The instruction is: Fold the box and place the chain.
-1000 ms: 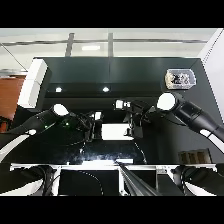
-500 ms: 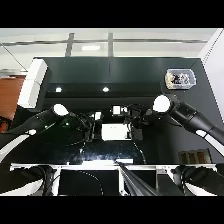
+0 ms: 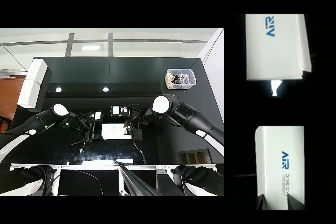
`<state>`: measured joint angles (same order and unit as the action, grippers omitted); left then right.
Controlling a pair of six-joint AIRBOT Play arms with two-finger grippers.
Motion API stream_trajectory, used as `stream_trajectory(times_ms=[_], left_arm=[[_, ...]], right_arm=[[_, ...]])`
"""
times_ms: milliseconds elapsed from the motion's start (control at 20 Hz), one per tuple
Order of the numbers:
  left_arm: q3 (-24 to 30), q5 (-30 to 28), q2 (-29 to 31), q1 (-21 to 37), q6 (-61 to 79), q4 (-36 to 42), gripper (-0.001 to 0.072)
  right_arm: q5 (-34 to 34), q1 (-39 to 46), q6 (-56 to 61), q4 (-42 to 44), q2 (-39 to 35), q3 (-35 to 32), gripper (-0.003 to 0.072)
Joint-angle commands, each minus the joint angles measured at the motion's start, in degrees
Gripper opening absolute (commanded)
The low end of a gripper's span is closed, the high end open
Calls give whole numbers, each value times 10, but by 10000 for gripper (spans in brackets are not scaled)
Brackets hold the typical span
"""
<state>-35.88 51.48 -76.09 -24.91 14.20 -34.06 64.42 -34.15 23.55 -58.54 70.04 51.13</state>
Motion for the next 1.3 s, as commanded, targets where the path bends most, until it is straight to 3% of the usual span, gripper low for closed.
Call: stream_trajectory(times_ms=[0,100,200,1250], left_arm=[[0,0,0,0,1,0,512],[0,0,0,0,1,0,511],[0,0,0,0,1,0,511],[0,0,0,0,1,0,511]], right_arm=[[-2,0,2,-2,0,0,242],[-2,0,2,-2,0,0,240],[-2,0,3,-1,0,0,133],[-32,2,45,0,-31,0,134]])
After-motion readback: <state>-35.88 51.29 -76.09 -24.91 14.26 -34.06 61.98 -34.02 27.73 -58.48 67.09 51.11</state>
